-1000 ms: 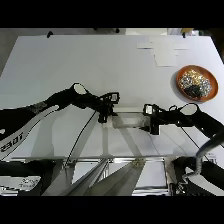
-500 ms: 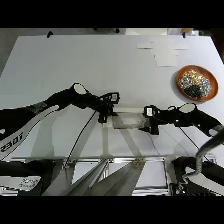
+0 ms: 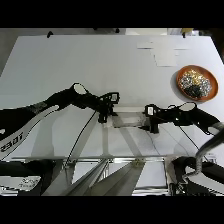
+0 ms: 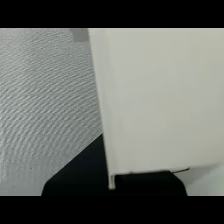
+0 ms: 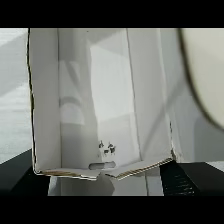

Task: Fold the box and place the chain.

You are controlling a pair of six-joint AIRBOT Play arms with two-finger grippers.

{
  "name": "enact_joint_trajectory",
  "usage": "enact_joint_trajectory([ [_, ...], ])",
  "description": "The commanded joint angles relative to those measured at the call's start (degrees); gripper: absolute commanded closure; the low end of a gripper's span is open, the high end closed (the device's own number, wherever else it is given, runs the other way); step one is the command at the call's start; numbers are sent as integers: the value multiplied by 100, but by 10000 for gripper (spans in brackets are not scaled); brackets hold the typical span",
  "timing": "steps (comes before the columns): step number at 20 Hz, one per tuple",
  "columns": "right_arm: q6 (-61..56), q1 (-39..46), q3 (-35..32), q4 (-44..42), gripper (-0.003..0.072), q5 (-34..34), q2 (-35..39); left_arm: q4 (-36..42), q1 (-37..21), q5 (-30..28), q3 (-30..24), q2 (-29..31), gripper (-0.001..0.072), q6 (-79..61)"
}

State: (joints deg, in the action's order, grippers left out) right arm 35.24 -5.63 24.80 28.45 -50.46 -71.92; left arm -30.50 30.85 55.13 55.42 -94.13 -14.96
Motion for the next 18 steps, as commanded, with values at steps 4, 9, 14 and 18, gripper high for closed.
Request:
enact_joint_trajectory([
  [4,39,-9,17,-13,45,-9,-35,-2,-4,-2,0,4,700,-7],
  [9,39,-216,20,-22,49,24,-98,0,-4,-2,0,4,700,-7],
  [14,17,-210,20,20,103,55,-125,0,-4,-2,0,4,700,-7],
  [18,15,-210,20,20,114,52,-168,0,-4,-2,0,4,700,-7],
])
